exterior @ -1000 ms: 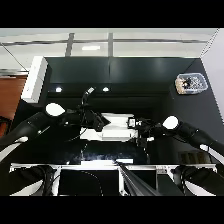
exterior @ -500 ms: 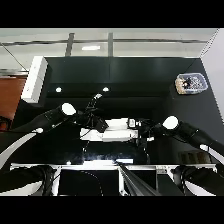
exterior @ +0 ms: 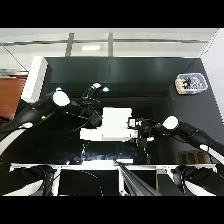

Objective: Fold the box and place the chain.

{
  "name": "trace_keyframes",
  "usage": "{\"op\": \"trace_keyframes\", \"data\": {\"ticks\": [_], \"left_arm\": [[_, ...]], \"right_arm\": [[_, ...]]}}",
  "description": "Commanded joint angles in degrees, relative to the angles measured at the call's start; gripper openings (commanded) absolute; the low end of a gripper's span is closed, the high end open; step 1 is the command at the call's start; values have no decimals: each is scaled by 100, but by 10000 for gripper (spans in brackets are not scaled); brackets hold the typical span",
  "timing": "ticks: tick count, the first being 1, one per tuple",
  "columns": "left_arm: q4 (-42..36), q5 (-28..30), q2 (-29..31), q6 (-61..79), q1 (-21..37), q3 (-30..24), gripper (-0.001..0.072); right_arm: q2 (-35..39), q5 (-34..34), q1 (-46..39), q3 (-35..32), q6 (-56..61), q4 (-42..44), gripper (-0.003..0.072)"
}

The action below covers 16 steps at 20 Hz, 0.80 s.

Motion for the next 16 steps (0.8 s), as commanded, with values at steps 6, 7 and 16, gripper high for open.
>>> {"op": "trace_keyframes", "data": {"ticks": [6,7,16], "left_arm": [[463,-857,1574,3244,98,-1547,289],[619,-796,1569,4030,-87,-1742,516],[-472,1412,1016,4474,-612,-2041,708]], "right_arm": [[0,7,2,-2,-4,-4,129],[0,7,2,-2,-4,-4,130],[0,7,2,-2,-4,-4,129]]}}
